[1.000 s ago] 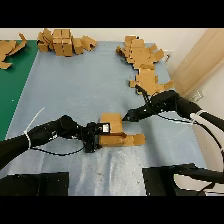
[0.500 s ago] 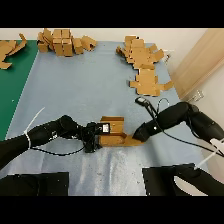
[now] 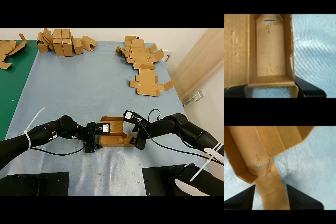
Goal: Fold the box.
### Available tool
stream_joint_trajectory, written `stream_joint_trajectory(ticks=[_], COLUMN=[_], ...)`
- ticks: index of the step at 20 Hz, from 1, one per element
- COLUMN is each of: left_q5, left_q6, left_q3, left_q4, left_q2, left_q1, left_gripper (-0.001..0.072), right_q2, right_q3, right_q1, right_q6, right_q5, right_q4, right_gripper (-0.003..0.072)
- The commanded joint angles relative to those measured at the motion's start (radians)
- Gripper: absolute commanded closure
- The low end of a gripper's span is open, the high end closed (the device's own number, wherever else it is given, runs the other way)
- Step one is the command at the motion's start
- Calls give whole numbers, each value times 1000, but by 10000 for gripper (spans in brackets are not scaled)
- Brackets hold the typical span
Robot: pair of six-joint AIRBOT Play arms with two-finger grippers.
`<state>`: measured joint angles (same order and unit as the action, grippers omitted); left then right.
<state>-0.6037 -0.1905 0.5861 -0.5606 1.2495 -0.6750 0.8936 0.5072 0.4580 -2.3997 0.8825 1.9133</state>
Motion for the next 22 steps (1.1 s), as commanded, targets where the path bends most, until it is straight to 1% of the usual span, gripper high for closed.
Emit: stream_joint_trajectory(ticks=[1, 3, 5, 7, 8, 9, 11, 16, 17, 18, 19, 20, 21, 22], left_q5=[0, 0, 0, 0, 0, 0, 0, 0, 0, 0, 0, 0, 0, 0], left_q6=[0, 0, 0, 0, 0, 0, 0, 0, 0, 0, 0, 0, 0, 0], left_q3=[1, 1, 1, 1, 1, 1, 1, 1, 1, 1, 1, 1, 1, 1], left_q4=[0, 0, 0, 0, 0, 0, 0, 0, 0, 0, 0, 0, 0, 0], left_q2=[0, 0, 0, 0, 0, 0, 0, 0, 0, 0, 0, 0, 0, 0], left_q1=[0, 0, 0, 0, 0, 0, 0, 0, 0, 0, 0, 0, 0, 0], left_gripper=[242, 242, 242, 242, 243, 242, 242, 242, 242, 242, 242, 243, 242, 243], right_q2=[11, 11, 12, 18, 20, 22, 22, 22, 22, 22, 21, 21, 21, 21], right_q3=[0, 0, 0, 0, 0, 0, 0, 0, 0, 0, 0, 0, 0, 0], right_q1=[40, 75, 93, 92, 93, 93, 93, 93, 93, 92, 92, 92, 90, 90], right_q6=[-72, -123, -123, -123, -123, -123, -123, -123, -123, -122, -121, -120, -112, -109], right_q5=[-56, -68, -104, -120, -119, -115, -110, -74, -72, -76, -85, -96, -99, -97], right_q4=[11, 39, 40, 37, 38, 39, 40, 78, 65, 26, -32, -99, -150, -171], right_gripper=[98, 99, 121, 340, 372, 439, 538, 548, 548, 525, 472, 446, 446, 446])
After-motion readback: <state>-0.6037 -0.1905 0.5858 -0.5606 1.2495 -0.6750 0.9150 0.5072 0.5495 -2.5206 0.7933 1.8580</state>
